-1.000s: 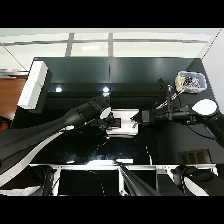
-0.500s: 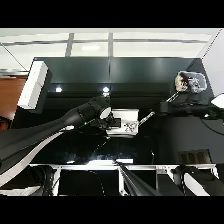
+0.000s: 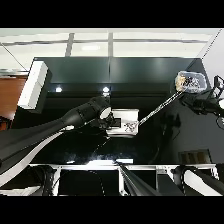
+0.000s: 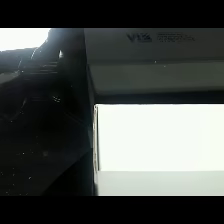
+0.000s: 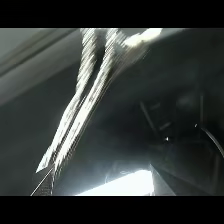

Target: Fold the box and place the chain.

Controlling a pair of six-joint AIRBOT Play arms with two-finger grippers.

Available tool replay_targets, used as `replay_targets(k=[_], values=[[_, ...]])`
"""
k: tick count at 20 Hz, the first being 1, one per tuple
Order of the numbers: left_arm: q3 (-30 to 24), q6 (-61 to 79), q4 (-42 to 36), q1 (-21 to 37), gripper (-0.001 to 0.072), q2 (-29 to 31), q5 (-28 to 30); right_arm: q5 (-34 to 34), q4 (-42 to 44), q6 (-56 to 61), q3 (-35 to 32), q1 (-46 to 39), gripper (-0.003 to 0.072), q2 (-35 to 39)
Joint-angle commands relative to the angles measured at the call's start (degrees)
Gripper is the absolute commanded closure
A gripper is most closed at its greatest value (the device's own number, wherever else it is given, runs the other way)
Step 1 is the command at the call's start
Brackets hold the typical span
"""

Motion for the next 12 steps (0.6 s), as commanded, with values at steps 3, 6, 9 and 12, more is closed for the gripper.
replay_targets(k=[3, 6, 9, 12], values=[[0.04, 0.02, 0.04, 0.02, 0.0679, 0.00, 0.09, 4.44, 3.45, 4.09, 16.52, -0.07, -0.0015, -20.04], [0.04, 0.02, 0.04, 0.02, 0.0679, 0.00, 0.07, 5.49, 6.03, 4.09, 21.16, 1.64, -0.0015, -25.73], [0.04, 0.02, 0.00, 0.00, 0.0679, 0.00, 0.07, 1.99, 6.25, 4.13, 22.01, 2.97, 0.0206, -26.60], [0.04, 0.02, 0.00, 0.00, 0.0680, 0.00, 0.04, 5.38, 5.88, 3.91, 23.41, 2.75, 0.0663, -26.49]])
